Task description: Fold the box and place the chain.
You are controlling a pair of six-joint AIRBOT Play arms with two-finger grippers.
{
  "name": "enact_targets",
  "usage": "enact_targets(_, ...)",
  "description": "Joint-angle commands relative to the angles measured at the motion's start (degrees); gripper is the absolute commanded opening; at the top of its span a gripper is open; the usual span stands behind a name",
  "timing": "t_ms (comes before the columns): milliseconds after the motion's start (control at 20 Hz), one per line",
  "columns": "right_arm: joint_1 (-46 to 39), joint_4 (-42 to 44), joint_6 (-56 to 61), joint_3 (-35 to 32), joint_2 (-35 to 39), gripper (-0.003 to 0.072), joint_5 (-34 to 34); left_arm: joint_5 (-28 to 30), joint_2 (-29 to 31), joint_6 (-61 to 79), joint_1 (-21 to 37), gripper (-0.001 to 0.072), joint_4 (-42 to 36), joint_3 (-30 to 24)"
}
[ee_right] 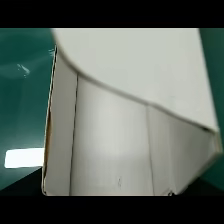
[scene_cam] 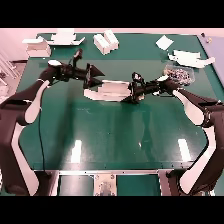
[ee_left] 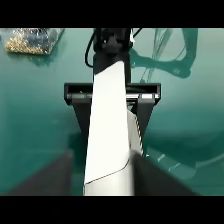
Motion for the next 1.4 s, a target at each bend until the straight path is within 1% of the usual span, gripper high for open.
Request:
enact_targets(0, 0.0, 0.0, 0.0, 0.0, 0.0, 0.0598, 0.0, -5.6, 3.9, -1.2, 2.4, 0.0058, 0.0, 0.0)
enact_targets(50, 0.0, 0.0, 0.0, 0.0, 0.0, 0.0599, 0.0, -8.0, 4.4, -1.0, 3.0, 0.002, -0.4, 0.1)
enact_targets(100, 0.0, 0.1, 0.0, 0.0, 0.0, 0.0598, 0.0, -8.9, 5.0, -3.7, 3.1, 0.0018, -0.5, 0.0)
enact_targets(150, 0.0, 0.1, 0.0, 0.0, 0.0, 0.0598, 0.0, -8.4, 5.6, -7.1, 3.1, 0.0017, 0.0, 0.0)
enact_targets(300, 0.0, 0.2, 0.0, 0.0, 0.0, 0.0598, 0.0, -4.9, 7.8, -11.9, 2.6, 0.0013, 1.8, -0.2)
enact_targets(500, 0.0, 0.2, 0.0, 0.0, 0.0, 0.0599, 0.0, -2.9, 8.8, -13.5, 0.6, 0.0013, 4.5, -0.5)
enact_targets(600, 0.0, 0.2, 0.0, 0.0, 0.0, 0.0598, 0.0, 0.9, 8.9, -15.0, -0.4, 0.0013, 7.3, -1.0)
enact_targets(650, 0.0, 0.1, 0.0, 0.0, 0.0, 0.0599, 0.0, 3.1, 9.3, -15.3, -0.8, 0.0013, 7.5, -2.4)
enact_targets(750, 0.0, 0.2, 0.0, 0.0, 0.0, 0.0598, 0.0, 9.4, 11.5, -15.2, -1.1, 0.0013, 7.5, -7.4)
enact_targets(850, 0.0, 0.2, 0.0, 0.0, 0.0, 0.0598, 0.0, 16.1, 15.0, -13.6, -1.1, 0.0013, 7.1, -14.3)
enact_targets(950, 0.0, 0.2, 0.0, 0.0, 0.0, 0.0598, 0.0, 19.8, 18.4, -9.7, -1.1, 0.0013, 4.6, -21.0)
enact_targets(1100, 0.0, 0.1, 0.0, 0.0, 0.0, 0.0598, 0.0, 21.4, 21.7, -3.0, -1.1, 0.0013, 0.9, -28.7)
enact_targets(1250, 0.0, 0.2, 0.0, 0.0, 0.0, 0.0598, 0.0, 20.7, 21.9, 1.6, -1.5, 0.0014, -0.6, -33.9)
enact_targets(1350, 0.0, 0.2, 0.0, 0.0, 0.0, 0.0598, 0.0, 22.2, 21.9, 6.1, -2.5, 0.0016, -0.6, -36.1)
